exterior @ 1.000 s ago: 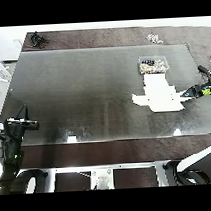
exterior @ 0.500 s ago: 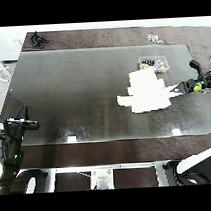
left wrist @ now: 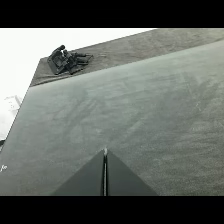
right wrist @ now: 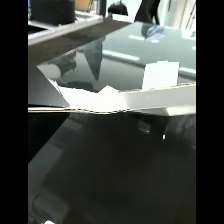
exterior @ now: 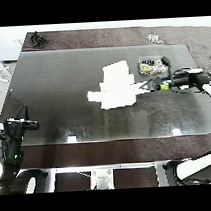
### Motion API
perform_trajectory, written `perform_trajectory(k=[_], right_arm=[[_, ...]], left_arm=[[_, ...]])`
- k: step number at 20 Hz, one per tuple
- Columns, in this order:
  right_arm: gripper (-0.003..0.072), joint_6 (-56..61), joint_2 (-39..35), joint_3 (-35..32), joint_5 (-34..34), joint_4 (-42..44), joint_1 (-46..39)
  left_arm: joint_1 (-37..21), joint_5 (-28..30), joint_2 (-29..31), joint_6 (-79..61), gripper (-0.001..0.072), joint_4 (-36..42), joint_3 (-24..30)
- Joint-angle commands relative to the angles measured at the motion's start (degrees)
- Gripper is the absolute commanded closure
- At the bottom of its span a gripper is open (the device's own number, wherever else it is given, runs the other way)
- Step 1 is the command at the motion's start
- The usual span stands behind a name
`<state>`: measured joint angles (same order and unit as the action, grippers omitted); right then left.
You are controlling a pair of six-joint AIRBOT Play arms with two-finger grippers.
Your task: Fold the box and place the chain.
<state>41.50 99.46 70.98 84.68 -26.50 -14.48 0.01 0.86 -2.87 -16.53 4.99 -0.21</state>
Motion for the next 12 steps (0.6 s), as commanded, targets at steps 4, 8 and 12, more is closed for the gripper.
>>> perform_trajectory(k=[4, 8, 12], right_arm=[[0.068, 6.14, 0.87, 3.26, -12.04, -0.79, 11.96], [0.068, 8.2, 2.05, 3.89, -17.2, -2.67, 13.68], [0.0679, 9.51, 2.56, 3.89, -19.74, -5.57, 13.73]], left_arm=[[0.04, 0.02, 0.02, 0.0, 0.0688, -0.02, 0.0], [0.04, 0.02, 0.02, 0.0, 0.0688, -0.02, 0.0], [0.04, -0.04, 0.02, 0.0, 0.0688, -0.02, 0.0]])
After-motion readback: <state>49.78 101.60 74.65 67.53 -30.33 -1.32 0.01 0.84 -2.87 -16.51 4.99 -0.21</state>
